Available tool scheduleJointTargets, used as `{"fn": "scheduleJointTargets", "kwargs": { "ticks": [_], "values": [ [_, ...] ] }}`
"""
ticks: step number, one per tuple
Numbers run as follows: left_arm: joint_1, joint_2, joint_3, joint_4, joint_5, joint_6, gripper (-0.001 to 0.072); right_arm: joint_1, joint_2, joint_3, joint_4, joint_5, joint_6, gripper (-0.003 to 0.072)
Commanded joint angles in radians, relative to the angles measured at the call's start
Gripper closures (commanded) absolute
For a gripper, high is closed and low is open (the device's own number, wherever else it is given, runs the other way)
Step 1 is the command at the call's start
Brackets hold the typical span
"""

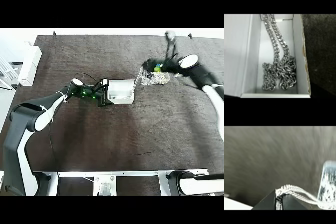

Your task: Fold the box and place the chain.

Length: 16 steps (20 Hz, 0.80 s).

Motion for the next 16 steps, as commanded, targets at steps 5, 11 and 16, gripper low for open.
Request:
{"fn": "scheduleJointTargets", "kwargs": {
  "ticks": [5, 11, 16],
  "values": [
    [0.0, 0.0, 0.0, 0.0, 0.0, 0.0, 0.0183, 0.154, 0.415, 0.0, -0.328, 0.032, 0.183, 0.0686],
    [0.0, 0.0, 0.0, 0.0, 0.0, 0.0, 0.0182, 0.286, 0.459, -0.006, -0.409, 0.053, 0.236, 0.0686],
    [0.0, 0.0, 0.0, 0.0, -0.001, 0.0, 0.0182, 0.317, 0.453, -0.072, -0.406, -0.002, 0.258, 0.0686]
  ]
}}
